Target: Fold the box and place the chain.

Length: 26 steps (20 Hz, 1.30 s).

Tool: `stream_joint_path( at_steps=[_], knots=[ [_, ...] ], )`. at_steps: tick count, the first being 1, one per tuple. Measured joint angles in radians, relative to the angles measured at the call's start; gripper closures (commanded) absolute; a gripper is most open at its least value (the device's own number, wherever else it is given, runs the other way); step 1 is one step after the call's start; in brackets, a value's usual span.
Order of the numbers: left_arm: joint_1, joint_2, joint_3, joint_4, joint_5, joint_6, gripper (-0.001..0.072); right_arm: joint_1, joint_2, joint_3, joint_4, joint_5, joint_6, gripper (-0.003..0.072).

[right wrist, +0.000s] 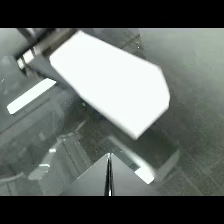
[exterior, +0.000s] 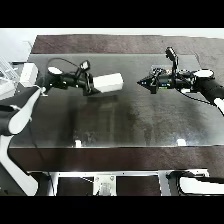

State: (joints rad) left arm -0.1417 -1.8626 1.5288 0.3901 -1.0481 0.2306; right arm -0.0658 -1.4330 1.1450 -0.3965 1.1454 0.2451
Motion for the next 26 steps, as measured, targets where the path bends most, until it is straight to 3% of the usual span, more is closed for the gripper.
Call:
stream_joint_path(
  at_steps=[4,7,16,20,26],
  knots=[
    [0.086,0.138,0.000,-0.003,0.109,-0.100,0.0693,0.000,0.000,-0.001,0.000,-0.001,0.009,0.0681],
    [0.186,0.212,0.000,0.003,0.265,-0.198,0.0693,0.000,0.000,-0.001,0.000,-0.002,0.014,0.0681],
    [0.462,0.256,-0.078,0.098,0.590,-0.491,0.0692,0.000,0.000,-0.002,0.000,-0.002,0.017,0.0681],
    [0.551,0.253,-0.143,0.138,0.633,-0.539,0.0692,0.000,0.000,-0.002,0.000,-0.002,0.017,0.0680],
    [0.622,0.196,-0.171,0.164,0.582,-0.563,0.0692,0.001,0.000,-0.002,0.000,-0.002,0.017,0.0680]
  ],
)
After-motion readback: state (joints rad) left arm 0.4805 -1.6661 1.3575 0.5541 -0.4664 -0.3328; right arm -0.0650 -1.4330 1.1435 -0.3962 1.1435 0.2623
